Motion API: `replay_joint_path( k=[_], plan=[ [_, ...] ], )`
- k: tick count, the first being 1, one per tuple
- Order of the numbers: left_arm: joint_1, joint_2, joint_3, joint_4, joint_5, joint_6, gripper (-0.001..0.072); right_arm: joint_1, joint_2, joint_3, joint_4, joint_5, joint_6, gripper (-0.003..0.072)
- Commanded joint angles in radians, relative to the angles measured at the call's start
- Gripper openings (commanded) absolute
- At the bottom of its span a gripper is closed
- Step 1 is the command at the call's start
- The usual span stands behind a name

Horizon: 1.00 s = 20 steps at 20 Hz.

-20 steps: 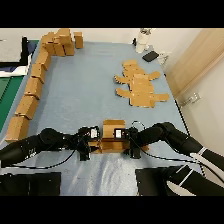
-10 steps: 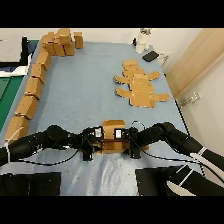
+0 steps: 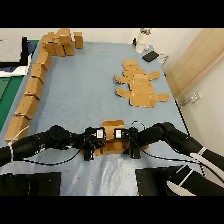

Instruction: Fold the box.

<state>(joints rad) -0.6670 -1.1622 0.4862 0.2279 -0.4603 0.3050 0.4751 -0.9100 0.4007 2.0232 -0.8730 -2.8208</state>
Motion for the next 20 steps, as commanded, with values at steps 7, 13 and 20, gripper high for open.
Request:
replay_joint_path(
  k=[7,13,20],
  plan=[
    [-0.016,-0.010,0.001,-0.061,0.005,0.005,0.0062,0.000,-0.001,0.000,0.000,0.000,0.000,0.0551],
    [-0.019,-0.010,0.001,-0.099,0.005,0.005,0.0098,0.000,-0.001,0.000,0.000,0.000,0.000,0.0551],
    [-0.019,-0.010,0.001,-0.101,0.005,-0.002,0.0352,0.000,-0.001,0.000,0.000,0.000,0.000,0.0551]
  ],
)
